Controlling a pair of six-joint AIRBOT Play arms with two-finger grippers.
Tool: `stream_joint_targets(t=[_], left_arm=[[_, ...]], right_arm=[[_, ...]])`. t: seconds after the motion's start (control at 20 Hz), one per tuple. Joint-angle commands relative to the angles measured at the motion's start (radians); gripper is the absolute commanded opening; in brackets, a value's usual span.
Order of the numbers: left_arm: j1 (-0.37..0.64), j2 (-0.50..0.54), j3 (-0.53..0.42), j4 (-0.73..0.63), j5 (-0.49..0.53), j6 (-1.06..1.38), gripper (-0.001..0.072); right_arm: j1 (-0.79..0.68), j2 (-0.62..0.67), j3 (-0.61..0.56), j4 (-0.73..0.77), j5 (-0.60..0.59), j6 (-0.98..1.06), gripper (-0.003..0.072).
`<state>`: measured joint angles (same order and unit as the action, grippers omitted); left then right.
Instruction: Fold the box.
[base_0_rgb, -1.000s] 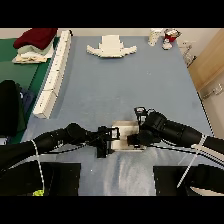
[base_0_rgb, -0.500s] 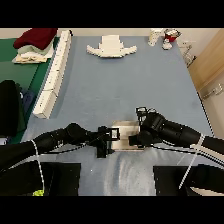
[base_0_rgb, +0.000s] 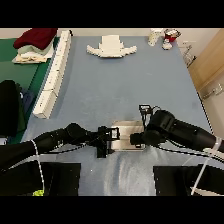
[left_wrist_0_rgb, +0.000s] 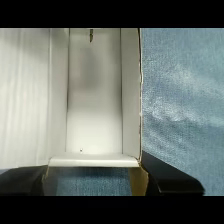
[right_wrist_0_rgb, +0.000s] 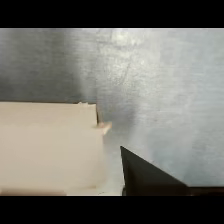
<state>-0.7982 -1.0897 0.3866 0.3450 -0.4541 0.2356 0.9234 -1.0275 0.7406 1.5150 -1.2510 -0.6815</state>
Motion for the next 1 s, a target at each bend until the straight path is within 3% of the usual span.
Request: stream_joint_targets(t=[0.0, 0.1, 0.15, 0.25, 0.4, 0.5, 0.6, 0.7, 0.95], left_arm=[[0.0, 0.0, 0.001, 0.0, 0.0, 0.0, 0.0416], [0.0, 0.0, 0.001, 0.0, 0.0, 0.0, 0.0416], [0.0, 0.0, 0.001, 0.0, 0.0, 0.0, 0.0416], [0.0, 0.0, 0.001, 0.0, 0.0, 0.0, 0.0416], [0.0, 0.0, 0.001, 0.0, 0.0, 0.0, 0.0416], [0.0, 0.0, 0.001, 0.0, 0.0, 0.0, 0.0416], [0.0, 0.0, 0.001, 0.0, 0.0, 0.0, 0.0416], [0.0, 0.0, 0.001, 0.0, 0.0, 0.0, 0.0416], [0.0, 0.0, 0.001, 0.0, 0.0, 0.0, 0.0416]], right_arm=[[0.0, 0.116, 0.031, 0.015, -0.008, -0.019, 0.0391], [-0.018, 0.169, 0.035, 0.014, -0.045, -0.036, 0.0081], [-0.054, 0.18, 0.032, 0.0, -0.086, -0.047, 0.0001], [-0.186, 0.173, 0.022, -0.005, -0.119, -0.153, 0.0001], [-0.469, 0.115, 0.014, 0.109, -0.01, -0.401, 0.0001], [-0.686, 0.032, 0.014, 0.381, 0.075, -0.671, 0.0001], [-0.853, -0.077, 0.019, 0.726, 0.06, -0.949, 0.0001], [-0.935, -0.189, 0.036, 0.936, -0.001, -1.1, 0.0001], [-0.9, -0.389, 0.15, 1.011, -0.077, -1.309, 0.0001]])
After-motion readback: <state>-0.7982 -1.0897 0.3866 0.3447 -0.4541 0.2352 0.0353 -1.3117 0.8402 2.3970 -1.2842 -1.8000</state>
